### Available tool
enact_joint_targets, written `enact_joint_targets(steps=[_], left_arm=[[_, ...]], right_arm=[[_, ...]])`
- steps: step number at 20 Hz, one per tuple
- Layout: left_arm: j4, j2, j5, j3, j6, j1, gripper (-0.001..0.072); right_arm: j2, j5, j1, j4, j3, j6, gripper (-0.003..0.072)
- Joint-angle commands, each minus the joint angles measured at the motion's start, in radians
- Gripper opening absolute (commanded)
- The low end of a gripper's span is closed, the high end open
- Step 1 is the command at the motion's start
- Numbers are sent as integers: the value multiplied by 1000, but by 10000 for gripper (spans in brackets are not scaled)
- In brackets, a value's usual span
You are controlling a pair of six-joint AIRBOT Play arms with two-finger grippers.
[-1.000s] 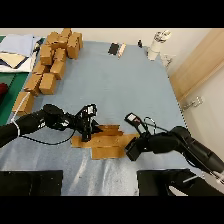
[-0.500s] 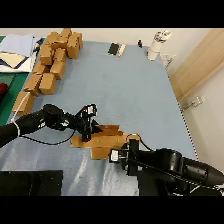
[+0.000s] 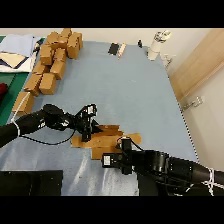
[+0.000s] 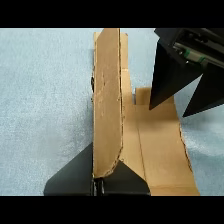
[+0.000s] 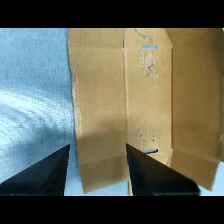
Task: Fold the box.
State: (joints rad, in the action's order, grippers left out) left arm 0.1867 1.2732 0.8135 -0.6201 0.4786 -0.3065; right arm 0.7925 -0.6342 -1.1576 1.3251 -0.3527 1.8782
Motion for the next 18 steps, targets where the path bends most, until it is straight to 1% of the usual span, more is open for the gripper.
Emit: enact_joint_targets(steps=[1, 5, 10, 15, 18], left_arm=[[0, 1, 0, 0, 0, 0, 12], [0, 1, 0, 0, 0, 1, 13], [0, 1, 0, 0, 0, 1, 13], [0, 1, 0, 0, 0, 1, 13], [0, 1, 0, 0, 0, 0, 13]], right_arm=[[20, 8, -1, -63, 1, -4, 523], [40, 8, -2, -119, 0, -22, 523], [18, -31, -2, -179, -37, -156, 519], [10, -32, -1, -237, -53, -275, 519], [10, -37, 0, -255, -53, -290, 523]])
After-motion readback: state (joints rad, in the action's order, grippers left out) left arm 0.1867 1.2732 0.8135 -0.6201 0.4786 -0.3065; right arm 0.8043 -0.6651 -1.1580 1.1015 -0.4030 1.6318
